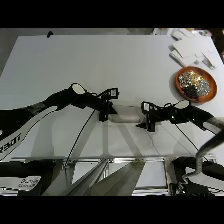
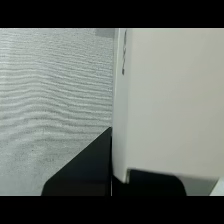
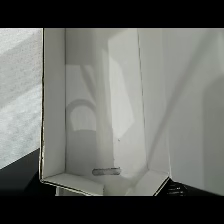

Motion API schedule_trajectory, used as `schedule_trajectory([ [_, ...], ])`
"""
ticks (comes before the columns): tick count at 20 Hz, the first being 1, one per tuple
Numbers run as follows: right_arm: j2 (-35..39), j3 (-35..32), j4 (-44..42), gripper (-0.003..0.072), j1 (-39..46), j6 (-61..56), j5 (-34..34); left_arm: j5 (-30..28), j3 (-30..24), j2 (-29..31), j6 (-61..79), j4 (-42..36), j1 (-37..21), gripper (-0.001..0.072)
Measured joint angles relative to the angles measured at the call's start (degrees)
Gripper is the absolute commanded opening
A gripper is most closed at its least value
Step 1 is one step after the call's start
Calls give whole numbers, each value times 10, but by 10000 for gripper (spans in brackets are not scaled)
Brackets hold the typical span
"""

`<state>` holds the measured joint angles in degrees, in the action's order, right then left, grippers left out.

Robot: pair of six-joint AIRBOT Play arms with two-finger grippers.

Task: Fold the box and place the chain.

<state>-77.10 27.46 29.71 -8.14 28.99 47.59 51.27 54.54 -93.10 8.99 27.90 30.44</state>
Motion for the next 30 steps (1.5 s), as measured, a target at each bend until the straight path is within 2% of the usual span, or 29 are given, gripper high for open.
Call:
schedule_trajectory([
  [6, 0, 0, 0, 396, 0, 0, 0, 0, 0, 0, 0, 0, 0, 19],
  [7, 0, 0, 0, 396, 0, 0, 0, 0, 0, 0, 0, 0, 0, 124],
  [8, 0, 0, -1, 396, 0, 0, -3, -5, 0, 0, -1, 1, 0, 314],
  [9, 0, 0, -1, 396, 0, 0, -3, -1, 0, 2, -1, 1, 0, 407],
  [10, 0, 0, -1, 396, 0, 0, -3, 0, 0, 4, -1, 0, 0, 445],
  [16, 0, 0, -1, 396, 0, 0, -4, 7, 0, 35, -18, 20, -9, 459],
  [17, 0, 0, -1, 396, 0, 0, -4, 9, 0, 44, -35, 37, -13, 457],
  [18, 0, 0, 0, 396, 0, 0, -4, 13, 0, 56, -59, 62, -18, 378],
  [19, 0, 0, 0, 396, 0, 0, -4, 21, 0, 68, -85, 90, -23, 257],
  [22, -1, 0, 0, 396, 0, 0, -4, 66, 0, 126, -159, 176, -30, 6],
  [26, -1, 0, 0, 396, 0, 0, -4, 127, -1, 214, -218, 229, -14, 6],
  [30, -1, 0, 0, 396, 0, 0, -3, 129, -1, 253, -265, 237, 33, 6],
])
